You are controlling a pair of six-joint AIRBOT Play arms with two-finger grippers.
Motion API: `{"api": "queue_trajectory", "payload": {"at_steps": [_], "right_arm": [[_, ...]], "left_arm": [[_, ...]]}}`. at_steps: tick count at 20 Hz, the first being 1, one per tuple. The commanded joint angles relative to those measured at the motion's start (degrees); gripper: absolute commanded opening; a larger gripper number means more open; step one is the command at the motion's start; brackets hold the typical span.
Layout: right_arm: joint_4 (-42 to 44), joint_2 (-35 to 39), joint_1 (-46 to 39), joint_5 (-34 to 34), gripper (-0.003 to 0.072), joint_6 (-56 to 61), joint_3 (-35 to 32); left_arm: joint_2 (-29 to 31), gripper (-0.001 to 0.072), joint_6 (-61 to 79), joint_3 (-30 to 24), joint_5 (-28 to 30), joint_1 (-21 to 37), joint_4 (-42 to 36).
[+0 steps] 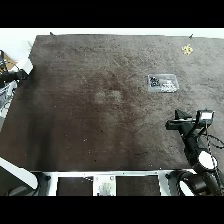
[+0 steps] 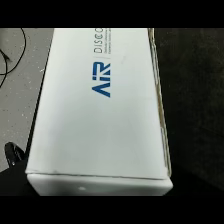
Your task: Fold the box and place the chain.
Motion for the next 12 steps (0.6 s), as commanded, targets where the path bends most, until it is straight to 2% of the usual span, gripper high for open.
{"api": "queue_trajectory", "payload": {"at_steps": [1,9,10,11,12], "right_arm": [[0.02,0.04,0.04,0.02,0.0003,0.00,0.00],[0.02,0.04,0.04,0.00,0.0003,0.00,0.00],[0.00,0.04,0.04,0.00,0.0003,0.00,0.00],[0.02,0.04,0.04,0.00,0.0003,0.00,0.00],[0.02,0.04,0.04,0.00,0.0003,0.00,0.00]], "left_arm": [[-1.22,0.0010,3.08,0.04,-0.46,0.07,-0.09],[-2.25,0.0012,3.17,0.04,-0.92,0.07,-3.39],[-2.25,0.0079,3.21,0.04,-0.55,0.07,-3.32],[-2.25,0.0457,3.19,0.04,-0.02,0.07,-3.32],[-2.25,0.0720,3.15,0.04,1.11,0.07,-3.32]]}}
